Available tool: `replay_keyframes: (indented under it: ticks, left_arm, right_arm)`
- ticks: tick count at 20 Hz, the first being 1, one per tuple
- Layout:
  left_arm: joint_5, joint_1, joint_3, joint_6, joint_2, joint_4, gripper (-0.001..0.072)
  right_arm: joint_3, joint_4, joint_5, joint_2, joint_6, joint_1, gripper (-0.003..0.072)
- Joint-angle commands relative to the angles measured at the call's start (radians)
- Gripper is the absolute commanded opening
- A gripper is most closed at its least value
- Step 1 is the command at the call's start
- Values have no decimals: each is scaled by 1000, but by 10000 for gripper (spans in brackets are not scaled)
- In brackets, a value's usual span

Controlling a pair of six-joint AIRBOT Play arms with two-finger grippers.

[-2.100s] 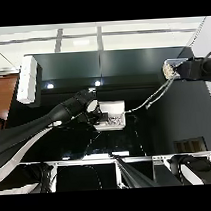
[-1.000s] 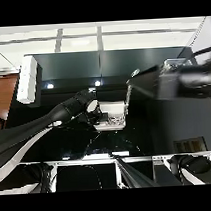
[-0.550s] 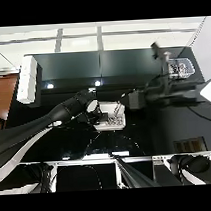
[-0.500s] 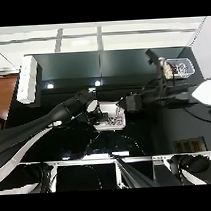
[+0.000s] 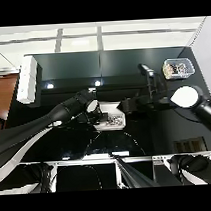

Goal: Fold the box and place the chain.

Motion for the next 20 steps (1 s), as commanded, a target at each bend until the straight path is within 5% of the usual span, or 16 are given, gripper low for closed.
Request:
replay_keyframes:
  ticks: [1,6,7,8,9,16,18,20]
  left_arm:
    - [1,0,0,0,0,0,28]
    - [3,1,5,35,1,-26,30]
    - [-15,-2,16,24,3,-28,118]
    - [-30,-7,29,25,13,-25,389]
    - [-35,-11,41,25,29,-19,584]
    - [-194,-48,-29,108,349,254,576]
    - [-240,57,-140,108,430,302,576]
    - [-156,249,-278,119,488,200,575]
  right_arm:
    - [-2,-151,102,63,6,-138,426]
    - [-5,-204,181,89,1,-214,426]
    - [-5,-205,182,89,1,-209,426]
    - [-5,-204,180,89,0,-206,426]
    - [-5,-206,180,89,-3,-204,426]
    - [-5,-272,201,89,-6,-205,426]
    - [-5,-272,193,89,-6,-205,426]
    - [-5,-272,186,89,-6,-204,426]
